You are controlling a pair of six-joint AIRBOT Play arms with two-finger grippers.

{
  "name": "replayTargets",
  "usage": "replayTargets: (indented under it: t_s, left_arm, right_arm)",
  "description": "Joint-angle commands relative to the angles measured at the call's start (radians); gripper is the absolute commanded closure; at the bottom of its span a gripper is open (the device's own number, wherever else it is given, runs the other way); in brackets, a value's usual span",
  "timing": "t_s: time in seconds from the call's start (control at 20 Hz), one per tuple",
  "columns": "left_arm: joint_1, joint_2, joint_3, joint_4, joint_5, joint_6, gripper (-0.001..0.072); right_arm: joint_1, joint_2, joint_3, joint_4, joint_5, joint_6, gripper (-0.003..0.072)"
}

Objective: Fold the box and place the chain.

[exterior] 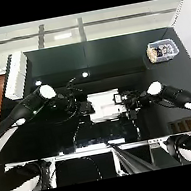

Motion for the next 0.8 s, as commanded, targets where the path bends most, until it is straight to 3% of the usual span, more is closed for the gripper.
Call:
replayTargets:
  t_s: [0.0, 0.6, 0.75]
  left_arm:
    - [-0.026, 0.0, 0.011, 0.038, 0.03, -0.077, 0.0315]
    - [-0.093, -0.001, 0.011, 0.192, 0.13, -0.295, 0.0315]
    - [-0.127, -0.001, 0.011, 0.322, 0.124, -0.43, 0.0315]
  right_arm:
    - [0.001, -0.001, 0.0, 0.0, 0.0, 0.0, 0.0256]
    - [0.001, 0.0, 0.0, 0.0, 0.0, 0.0, 0.0256]
    - [0.001, 0.0, 0.0, 0.0, 0.0, 0.0, 0.0256]
